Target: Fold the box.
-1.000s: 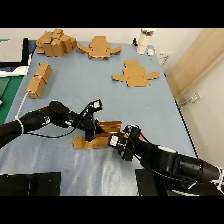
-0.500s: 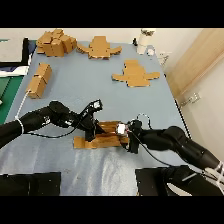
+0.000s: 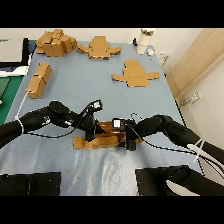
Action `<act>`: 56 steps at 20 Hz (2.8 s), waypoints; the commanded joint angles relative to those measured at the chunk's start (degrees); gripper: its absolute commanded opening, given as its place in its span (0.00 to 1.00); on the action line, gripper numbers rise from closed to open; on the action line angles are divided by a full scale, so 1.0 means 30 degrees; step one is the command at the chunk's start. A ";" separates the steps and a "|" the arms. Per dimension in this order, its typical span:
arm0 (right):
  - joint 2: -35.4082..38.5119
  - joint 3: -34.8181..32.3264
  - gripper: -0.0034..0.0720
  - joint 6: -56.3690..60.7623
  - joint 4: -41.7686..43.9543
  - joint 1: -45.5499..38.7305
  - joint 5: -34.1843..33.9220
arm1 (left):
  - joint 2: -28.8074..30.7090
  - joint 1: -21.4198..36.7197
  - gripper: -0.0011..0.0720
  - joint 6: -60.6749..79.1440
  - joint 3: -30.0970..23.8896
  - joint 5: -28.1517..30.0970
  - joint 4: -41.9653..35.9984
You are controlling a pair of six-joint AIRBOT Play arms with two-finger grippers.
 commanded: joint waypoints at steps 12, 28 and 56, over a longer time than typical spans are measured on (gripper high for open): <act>-0.1107 0.0073 0.99 -0.0678 0.0277 -0.0095 0.0248 | -0.0007 -0.0015 0.03 0.0000 0.0015 -0.0015 0.0007; -0.1333 0.0073 0.81 -0.0663 0.0036 0.0124 -0.0007 | -0.0007 -0.0015 0.03 0.0000 0.0015 -0.0007 0.0007; -0.1326 0.0073 0.81 -0.0124 0.0036 0.0117 0.0160 | -0.0015 -0.0015 0.03 -0.0007 0.0015 -0.0029 -0.0124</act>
